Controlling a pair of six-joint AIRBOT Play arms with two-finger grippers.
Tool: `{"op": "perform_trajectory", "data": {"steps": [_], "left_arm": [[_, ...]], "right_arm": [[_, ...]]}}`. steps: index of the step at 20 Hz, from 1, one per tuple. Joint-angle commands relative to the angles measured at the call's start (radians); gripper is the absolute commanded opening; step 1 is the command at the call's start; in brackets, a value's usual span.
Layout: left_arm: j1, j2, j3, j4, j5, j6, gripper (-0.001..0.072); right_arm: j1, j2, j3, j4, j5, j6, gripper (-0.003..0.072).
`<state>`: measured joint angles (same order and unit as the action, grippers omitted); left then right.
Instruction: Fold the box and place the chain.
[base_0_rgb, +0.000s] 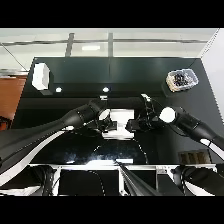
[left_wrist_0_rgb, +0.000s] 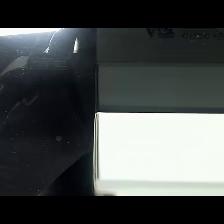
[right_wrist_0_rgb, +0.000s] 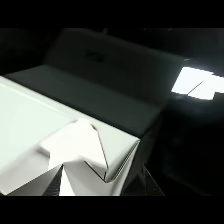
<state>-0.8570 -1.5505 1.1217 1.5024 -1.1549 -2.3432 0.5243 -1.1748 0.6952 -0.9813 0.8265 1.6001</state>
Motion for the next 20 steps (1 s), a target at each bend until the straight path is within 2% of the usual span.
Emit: {"op": "perform_trajectory", "data": {"steps": [1, 4, 6, 12, 19, 20], "left_arm": [[0.001, 0.0, 0.0, 0.0, -0.003, 0.001, 0.0029], [0.001, 0.0, 0.0, 0.0, -0.003, 0.001, 0.0029], [0.001, 0.0, 0.0, 0.0, -0.003, 0.001, 0.0029], [0.001, 0.0, 0.0, 0.0, -0.002, 0.001, 0.003], [0.001, 0.0, 0.0, 0.0, -0.002, 0.001, 0.0029], [0.001, 0.0, 0.0, 0.0, -0.002, 0.001, 0.0029]], "right_arm": [[0.073, -0.05, 0.114, -0.257, 0.111, 0.229, 0.056], [0.123, -0.161, 0.232, -0.32, 0.255, 0.267, 0.0559], [0.137, -0.197, 0.256, -0.33, 0.292, 0.339, 0.0365], [0.145, -0.204, 0.256, -0.328, 0.291, 0.506, 0.0365], [0.176, -0.251, 0.258, -0.325, 0.306, 0.518, 0.0364], [0.176, -0.251, 0.258, -0.325, 0.303, 0.517, 0.0259]]}}
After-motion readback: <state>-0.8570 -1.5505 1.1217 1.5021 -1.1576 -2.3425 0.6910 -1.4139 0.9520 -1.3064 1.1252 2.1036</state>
